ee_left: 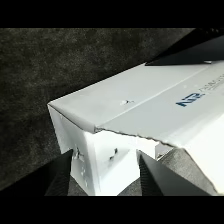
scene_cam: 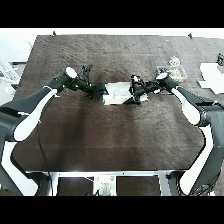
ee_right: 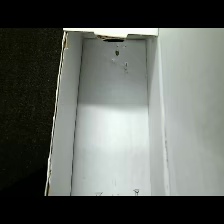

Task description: Fold the box and place the chain.

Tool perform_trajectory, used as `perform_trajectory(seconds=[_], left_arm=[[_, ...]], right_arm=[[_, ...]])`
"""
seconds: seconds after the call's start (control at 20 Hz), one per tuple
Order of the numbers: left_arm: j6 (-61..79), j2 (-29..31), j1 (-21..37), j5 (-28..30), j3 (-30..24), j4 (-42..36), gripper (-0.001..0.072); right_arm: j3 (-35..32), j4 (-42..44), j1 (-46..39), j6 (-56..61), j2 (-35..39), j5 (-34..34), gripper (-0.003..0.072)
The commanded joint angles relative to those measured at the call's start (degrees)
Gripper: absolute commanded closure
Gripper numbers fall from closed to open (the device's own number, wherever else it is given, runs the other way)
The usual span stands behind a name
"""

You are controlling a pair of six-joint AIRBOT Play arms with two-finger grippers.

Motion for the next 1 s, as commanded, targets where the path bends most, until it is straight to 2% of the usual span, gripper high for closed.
perform_trajectory(seconds=[0.0,0.2,0.45,0.65,0.95], left_arm=[[-5.8,-0.1,-1.2,0.2,1.6,5.2,0.0227],[-9.3,-0.1,-1.9,-0.4,3.6,8.3,0.0227],[-16.7,-0.1,-3.4,-3.0,7.3,17.1,0.0227],[-19.1,-0.5,-4.7,-4.3,7.7,17.8,0.0227],[-21.7,-1.1,-6.0,-3.0,7.9,20.5,0.0227]], right_arm=[[0.0,0.0,0.0,0.0,0.0,0.0,0.0103],[0.0,0.0,0.0,0.0,0.0,0.0,0.0103],[0.0,0.0,0.0,0.0,0.0,0.0,0.0102],[0.0,0.0,0.0,0.0,0.0,0.0,0.0102],[0.0,0.0,0.0,0.0,0.0,0.0,0.0103]])
